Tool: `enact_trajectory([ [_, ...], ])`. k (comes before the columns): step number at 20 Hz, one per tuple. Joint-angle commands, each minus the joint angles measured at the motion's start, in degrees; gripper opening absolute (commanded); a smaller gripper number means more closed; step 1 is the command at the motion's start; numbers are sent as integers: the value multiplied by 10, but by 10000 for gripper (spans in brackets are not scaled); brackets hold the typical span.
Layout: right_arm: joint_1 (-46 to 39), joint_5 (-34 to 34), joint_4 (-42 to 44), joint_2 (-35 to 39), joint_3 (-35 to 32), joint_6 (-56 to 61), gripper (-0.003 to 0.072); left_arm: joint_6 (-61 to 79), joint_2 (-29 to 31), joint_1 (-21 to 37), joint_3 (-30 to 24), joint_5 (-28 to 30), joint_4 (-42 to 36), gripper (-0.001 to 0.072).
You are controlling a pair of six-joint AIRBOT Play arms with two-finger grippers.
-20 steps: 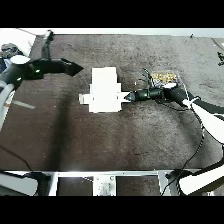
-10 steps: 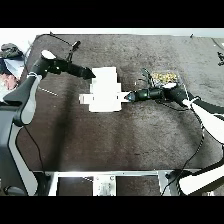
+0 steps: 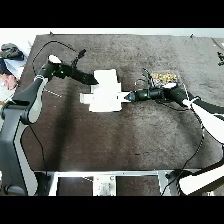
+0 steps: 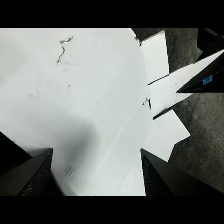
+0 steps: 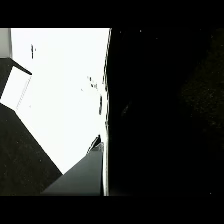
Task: Fold the box and place the chain.
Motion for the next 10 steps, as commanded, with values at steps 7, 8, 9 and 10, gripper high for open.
enact_trajectory([
  [7, -1, 1, -2, 0, 0, 0, 15, -1, -1, 20, 11, -3, -5, 594],
  [8, -1, 0, -2, 0, 0, 0, 15, -1, -4, 14, 11, -3, -6, 594],
  [9, -1, -1, -2, 0, 0, 0, 15, 0, -9, 7, 11, -3, -5, 594],
  [10, -1, -1, -2, 0, 0, 0, 15, 3, -13, 1, 11, -3, -5, 594],
])
